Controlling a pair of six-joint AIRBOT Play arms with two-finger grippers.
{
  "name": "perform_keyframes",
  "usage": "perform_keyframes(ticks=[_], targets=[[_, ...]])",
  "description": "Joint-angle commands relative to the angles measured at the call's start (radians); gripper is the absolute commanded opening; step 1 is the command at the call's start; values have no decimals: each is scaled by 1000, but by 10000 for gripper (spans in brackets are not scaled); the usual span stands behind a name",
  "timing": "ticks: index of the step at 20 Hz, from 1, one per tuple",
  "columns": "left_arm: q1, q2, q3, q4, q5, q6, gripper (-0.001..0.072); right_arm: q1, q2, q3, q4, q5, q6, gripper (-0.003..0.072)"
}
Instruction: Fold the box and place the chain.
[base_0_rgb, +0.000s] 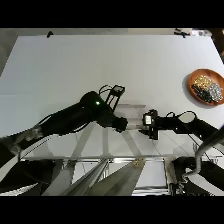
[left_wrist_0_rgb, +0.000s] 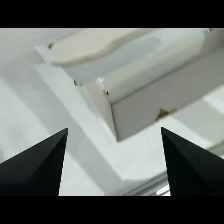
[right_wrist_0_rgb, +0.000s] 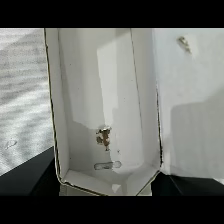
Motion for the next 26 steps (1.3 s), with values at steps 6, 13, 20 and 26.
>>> perform_keyframes(ticks=[6, 13, 20, 26], targets=[[109, 397, -235, -26, -121, 1083, 703, 1, 0, 0, 0, 0, 0, 415], [286, 422, -547, -510, -354, 1799, 705, 1, 0, 0, 0, 0, 0, 415], [250, 152, -521, -580, -485, 1799, 706, 1, 0, 0, 0, 0, 0, 415], [230, 90, -448, -587, -538, 1799, 707, 1, 0, 0, 0, 0, 0, 415]])
